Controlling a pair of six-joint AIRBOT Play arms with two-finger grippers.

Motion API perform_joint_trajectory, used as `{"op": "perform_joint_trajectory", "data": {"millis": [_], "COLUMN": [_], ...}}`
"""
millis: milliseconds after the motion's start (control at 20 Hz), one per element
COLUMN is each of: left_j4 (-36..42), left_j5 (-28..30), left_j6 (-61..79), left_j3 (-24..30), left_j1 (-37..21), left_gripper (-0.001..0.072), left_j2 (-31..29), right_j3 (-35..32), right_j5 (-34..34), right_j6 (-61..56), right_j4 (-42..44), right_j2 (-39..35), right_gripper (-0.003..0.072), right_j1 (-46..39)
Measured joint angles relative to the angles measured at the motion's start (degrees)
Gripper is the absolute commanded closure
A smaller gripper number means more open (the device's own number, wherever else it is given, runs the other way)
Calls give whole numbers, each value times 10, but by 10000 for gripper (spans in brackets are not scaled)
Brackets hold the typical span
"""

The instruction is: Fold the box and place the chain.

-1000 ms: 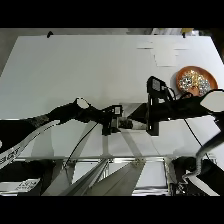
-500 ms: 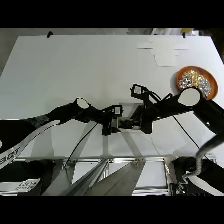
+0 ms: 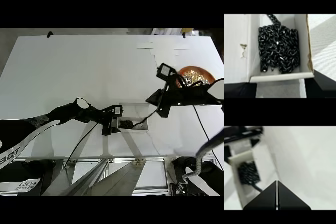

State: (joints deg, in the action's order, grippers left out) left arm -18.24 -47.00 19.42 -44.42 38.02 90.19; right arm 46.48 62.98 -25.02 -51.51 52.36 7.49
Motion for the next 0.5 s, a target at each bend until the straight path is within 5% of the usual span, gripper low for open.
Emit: {"op": "perform_joint_trajectory", "data": {"millis": [300,350,400,500], "left_j4": [0,0,0,0], "left_j5": [0,0,0,0], "left_j6": [0,0,0,0], "left_j3": [0,0,0,0], "left_j1": [0,0,0,0], "left_gripper": [501,501,501,501], "left_j2": [0,0,0,0], "right_j3": [-19,-28,-38,-61], "right_j5": [-21,-22,-24,-38], "right_j6": [80,110,140,189], "right_j4": [-64,-71,-77,-83], "right_j2": [38,49,59,75], "right_gripper": [669,609,462,390], "right_j1": [-59,-63,-64,-65]}}
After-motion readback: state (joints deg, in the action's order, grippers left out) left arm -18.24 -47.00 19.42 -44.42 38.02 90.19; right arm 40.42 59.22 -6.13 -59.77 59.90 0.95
